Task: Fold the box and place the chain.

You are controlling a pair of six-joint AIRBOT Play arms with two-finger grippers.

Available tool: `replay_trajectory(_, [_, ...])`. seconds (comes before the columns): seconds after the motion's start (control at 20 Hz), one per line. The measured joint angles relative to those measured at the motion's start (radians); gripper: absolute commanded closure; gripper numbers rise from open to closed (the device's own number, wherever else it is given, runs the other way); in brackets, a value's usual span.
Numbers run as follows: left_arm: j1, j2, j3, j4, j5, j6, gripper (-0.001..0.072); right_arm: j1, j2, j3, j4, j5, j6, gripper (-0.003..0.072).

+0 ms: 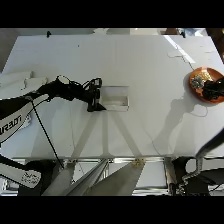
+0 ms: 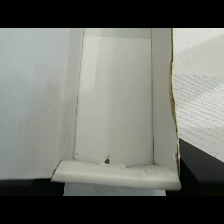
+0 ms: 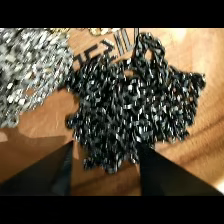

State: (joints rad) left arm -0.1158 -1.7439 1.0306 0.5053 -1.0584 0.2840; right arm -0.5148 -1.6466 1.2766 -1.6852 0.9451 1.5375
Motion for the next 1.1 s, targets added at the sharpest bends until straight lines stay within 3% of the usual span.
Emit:
replay_trajectory(0.15, [0.0, 0.0, 0.0, 0.0, 0.0, 0.0, 0.0346, -0.002, -0.026, 0.0, 0.0, -0.021, 0.006, 0.0632])
replay_trajectory(0.2, [0.0, 0.0, 0.0, 0.0, 0.0, 0.0, 0.0346, -0.002, -0.03, 0.001, 0.0, -0.029, 0.006, 0.0669])
replay_trajectory(0.4, [0.0, 0.0, 0.0, 0.0, 0.0, 0.0, 0.0346, -0.002, -0.036, 0.001, 0.003, -0.014, 0.008, 0.067])
replay_trajectory(0.55, [0.0, 0.0, 0.0, 0.0, 0.0, 0.0, 0.0346, -0.002, -0.004, -0.002, 0.008, 0.074, 0.006, 0.067])
replay_trajectory(0.8, [0.0, 0.0, 0.0, 0.0, 0.0, 0.0, 0.0346, 0.019, 0.143, 0.0, 0.007, 0.145, -0.017, 0.0671])
replay_trajectory(1.1, [0.0, 0.0, 0.0, 0.0, 0.0, 0.0, 0.0346, 0.141, 0.301, 0.0, 0.062, 0.352, -0.027, 0.0671])
